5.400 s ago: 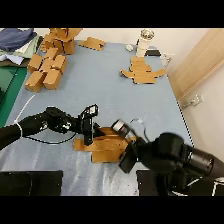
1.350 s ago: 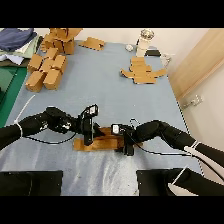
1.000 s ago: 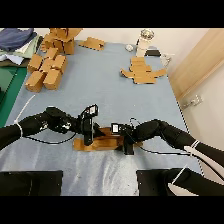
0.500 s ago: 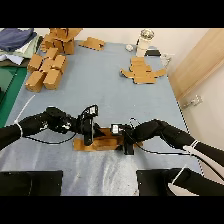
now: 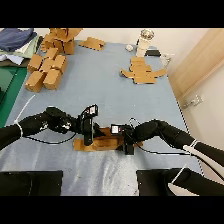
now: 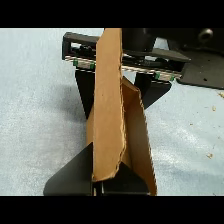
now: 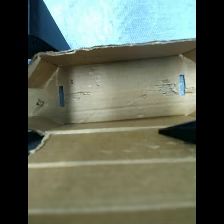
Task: Fold the box.
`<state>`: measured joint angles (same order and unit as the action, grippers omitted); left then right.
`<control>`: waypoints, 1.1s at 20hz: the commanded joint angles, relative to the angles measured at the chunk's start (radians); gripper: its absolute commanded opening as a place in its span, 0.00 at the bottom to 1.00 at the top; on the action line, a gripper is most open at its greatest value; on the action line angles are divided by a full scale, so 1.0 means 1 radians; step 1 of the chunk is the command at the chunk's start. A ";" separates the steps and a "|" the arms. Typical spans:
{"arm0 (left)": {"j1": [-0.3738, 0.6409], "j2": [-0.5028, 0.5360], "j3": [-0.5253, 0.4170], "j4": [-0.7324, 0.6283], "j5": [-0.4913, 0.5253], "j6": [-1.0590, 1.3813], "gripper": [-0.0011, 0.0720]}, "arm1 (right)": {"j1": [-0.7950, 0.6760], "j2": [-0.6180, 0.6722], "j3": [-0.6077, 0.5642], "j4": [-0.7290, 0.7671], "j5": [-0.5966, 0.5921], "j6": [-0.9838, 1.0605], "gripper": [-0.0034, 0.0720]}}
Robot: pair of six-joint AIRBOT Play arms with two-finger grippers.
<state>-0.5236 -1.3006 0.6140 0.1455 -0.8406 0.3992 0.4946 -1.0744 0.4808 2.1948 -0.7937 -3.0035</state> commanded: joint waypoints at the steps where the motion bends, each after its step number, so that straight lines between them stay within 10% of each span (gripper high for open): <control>1: 0.000 0.000 0.000 0.000 0.000 0.000 0.03 | 0.000 0.000 0.000 0.010 0.000 0.002 0.71; 22: 0.000 0.000 0.000 0.000 0.000 0.000 0.03 | -0.029 0.068 0.002 0.011 0.000 0.019 0.90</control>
<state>-0.5236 -1.3006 0.6140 0.1452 -0.8402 0.3988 0.4767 -1.0283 0.4820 2.2002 -0.7975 -2.9852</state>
